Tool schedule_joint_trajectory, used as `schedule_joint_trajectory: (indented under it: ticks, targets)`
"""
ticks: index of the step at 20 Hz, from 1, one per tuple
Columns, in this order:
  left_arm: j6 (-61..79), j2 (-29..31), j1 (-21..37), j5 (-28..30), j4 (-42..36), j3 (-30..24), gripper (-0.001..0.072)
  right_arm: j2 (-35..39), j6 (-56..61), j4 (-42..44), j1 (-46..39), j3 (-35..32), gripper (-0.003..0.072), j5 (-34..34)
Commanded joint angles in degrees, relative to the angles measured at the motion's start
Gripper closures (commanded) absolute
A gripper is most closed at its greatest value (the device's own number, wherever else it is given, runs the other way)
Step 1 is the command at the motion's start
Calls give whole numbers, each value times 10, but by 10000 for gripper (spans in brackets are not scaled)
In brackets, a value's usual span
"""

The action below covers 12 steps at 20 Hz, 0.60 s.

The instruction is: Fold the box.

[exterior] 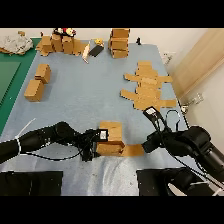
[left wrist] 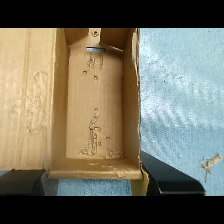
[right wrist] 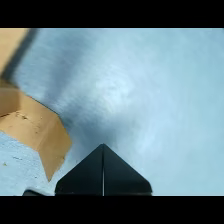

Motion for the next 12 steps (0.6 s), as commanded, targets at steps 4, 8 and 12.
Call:
schedule_joint_trajectory:
  ticks: [4,8,12]
  targets:
    - [0,0,0,0,0,0,240,-56,88,141,-38,-47,683,63]
    - [0,0,0,0,0,0,240,-129,82,216,-35,-46,683,99]
    - [0,0,0,0,0,0,239,-172,54,274,-35,-46,683,115]
